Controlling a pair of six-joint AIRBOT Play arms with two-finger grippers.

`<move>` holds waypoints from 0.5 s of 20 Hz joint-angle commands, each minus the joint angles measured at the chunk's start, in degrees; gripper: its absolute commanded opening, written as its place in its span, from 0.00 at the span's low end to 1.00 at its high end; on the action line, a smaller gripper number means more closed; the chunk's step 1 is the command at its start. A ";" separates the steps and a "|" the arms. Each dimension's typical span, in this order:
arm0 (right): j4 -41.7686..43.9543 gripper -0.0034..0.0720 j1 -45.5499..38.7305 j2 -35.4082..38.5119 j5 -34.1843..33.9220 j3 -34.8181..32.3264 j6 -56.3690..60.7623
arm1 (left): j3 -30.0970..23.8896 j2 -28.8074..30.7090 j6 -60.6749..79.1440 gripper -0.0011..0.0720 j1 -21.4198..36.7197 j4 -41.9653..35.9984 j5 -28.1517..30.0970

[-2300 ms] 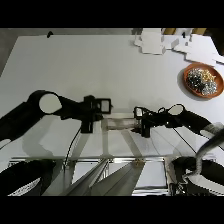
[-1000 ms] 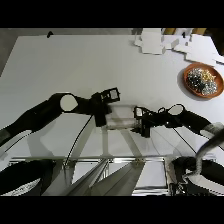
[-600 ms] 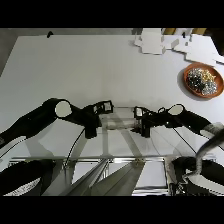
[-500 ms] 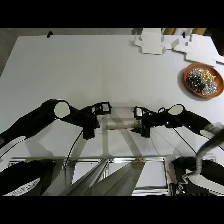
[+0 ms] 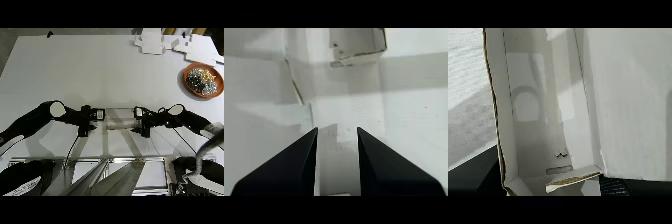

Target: Fold the box and place the chain.

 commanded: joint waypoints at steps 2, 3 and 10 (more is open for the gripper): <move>0.00 0.49 0.00 0.04 0.02 -0.02 0.00 | -0.61 -1.66 6.08 0.40 0.11 -3.93 5.84; 0.00 0.49 0.00 0.04 0.02 -0.02 0.00 | -0.61 -2.40 6.10 0.40 0.09 -4.63 6.01; 0.00 0.49 0.00 0.04 0.02 -0.02 0.00 | -0.61 -3.80 9.14 0.39 -3.65 -10.47 6.84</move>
